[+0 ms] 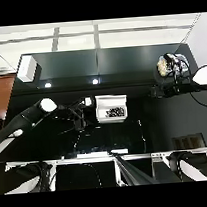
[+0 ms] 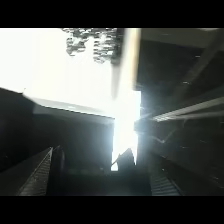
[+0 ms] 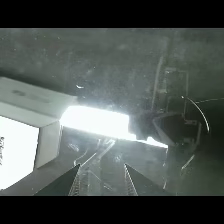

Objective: Fold the box and place the chain.

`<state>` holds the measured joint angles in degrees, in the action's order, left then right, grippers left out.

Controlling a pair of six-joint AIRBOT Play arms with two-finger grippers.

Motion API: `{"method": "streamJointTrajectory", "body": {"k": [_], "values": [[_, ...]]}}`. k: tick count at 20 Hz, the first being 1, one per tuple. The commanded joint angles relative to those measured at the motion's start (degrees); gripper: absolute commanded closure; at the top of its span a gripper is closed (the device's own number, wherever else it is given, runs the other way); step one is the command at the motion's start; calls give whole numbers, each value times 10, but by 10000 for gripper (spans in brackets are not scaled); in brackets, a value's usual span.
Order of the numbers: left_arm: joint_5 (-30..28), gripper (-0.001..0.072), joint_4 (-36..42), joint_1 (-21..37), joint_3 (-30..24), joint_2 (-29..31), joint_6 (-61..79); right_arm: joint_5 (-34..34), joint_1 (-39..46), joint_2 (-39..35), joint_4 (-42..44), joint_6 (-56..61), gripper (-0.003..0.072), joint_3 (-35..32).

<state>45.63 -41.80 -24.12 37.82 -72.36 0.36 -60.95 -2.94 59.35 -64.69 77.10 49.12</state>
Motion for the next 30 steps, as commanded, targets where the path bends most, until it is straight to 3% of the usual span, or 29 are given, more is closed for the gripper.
{"method": "streamJointTrajectory", "body": {"k": [1,4,17,19,20,21,22,24,27,30], "values": [[31,-7,71,24,17,-45,115,6,-1,0,7,2,362,-3],[47,-6,123,21,40,-85,142,6,-1,0,7,2,362,-3],[45,-3,94,-11,79,-125,146,22,-4,0,10,2,362,-4],[44,55,90,-14,79,-125,146,21,-9,0,24,-3,361,-4],[44,155,90,-14,79,-125,146,27,-21,3,24,-16,350,-4],[44,224,90,-14,79,-125,146,49,-37,9,25,-17,66,-4],[43,229,90,-14,79,-125,146,78,-52,17,31,-29,6,-3],[44,229,90,-14,79,-125,146,130,-71,44,99,-67,7,2],[43,229,90,-14,79,-125,146,135,-87,106,270,-221,8,21],[44,229,90,-14,79,-125,146,95,-104,135,294,-401,8,21]]}}
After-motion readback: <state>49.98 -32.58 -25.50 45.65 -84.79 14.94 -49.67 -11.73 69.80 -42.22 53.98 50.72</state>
